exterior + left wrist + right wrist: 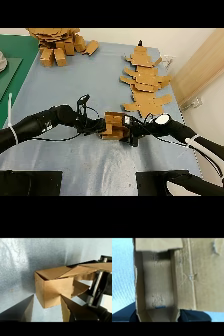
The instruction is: Fold the box.
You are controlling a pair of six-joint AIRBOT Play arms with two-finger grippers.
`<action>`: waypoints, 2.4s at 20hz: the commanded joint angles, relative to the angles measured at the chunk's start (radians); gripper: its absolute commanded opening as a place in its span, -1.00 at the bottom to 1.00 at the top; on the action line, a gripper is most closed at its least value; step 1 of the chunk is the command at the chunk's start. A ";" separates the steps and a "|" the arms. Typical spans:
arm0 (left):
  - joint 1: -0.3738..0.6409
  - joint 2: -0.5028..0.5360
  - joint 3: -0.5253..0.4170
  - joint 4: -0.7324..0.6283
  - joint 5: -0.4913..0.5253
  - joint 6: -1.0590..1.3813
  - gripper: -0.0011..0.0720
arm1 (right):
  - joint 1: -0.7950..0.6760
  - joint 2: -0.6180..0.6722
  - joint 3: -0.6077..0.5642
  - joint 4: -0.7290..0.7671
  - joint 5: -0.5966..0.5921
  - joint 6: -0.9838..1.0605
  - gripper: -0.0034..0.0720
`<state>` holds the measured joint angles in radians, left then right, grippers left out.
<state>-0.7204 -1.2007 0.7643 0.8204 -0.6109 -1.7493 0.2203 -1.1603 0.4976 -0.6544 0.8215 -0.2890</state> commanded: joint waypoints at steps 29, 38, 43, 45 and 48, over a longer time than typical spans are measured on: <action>-0.277 -0.468 0.570 0.794 -0.568 -0.539 -0.43 | 0.000 0.000 0.000 0.000 0.000 0.000 0.47; -0.277 -0.468 0.570 0.758 -0.517 -0.502 -0.94 | 0.000 0.000 0.000 0.000 0.000 0.000 0.47; -0.277 -0.468 0.570 0.727 -0.537 -0.499 0.48 | 0.000 0.000 0.000 0.000 0.000 0.000 0.47; -0.277 -0.460 0.571 0.728 -0.569 -0.484 0.49 | 0.000 0.000 0.000 0.000 0.000 0.000 0.47; -0.277 -0.417 0.571 0.731 -0.604 -0.445 0.49 | 0.000 0.000 0.000 0.000 0.000 0.000 0.47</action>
<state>-0.9977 -1.6455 1.3338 1.5467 -1.1759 -2.2246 0.2207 -1.1603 0.4976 -0.6540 0.8230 -0.2897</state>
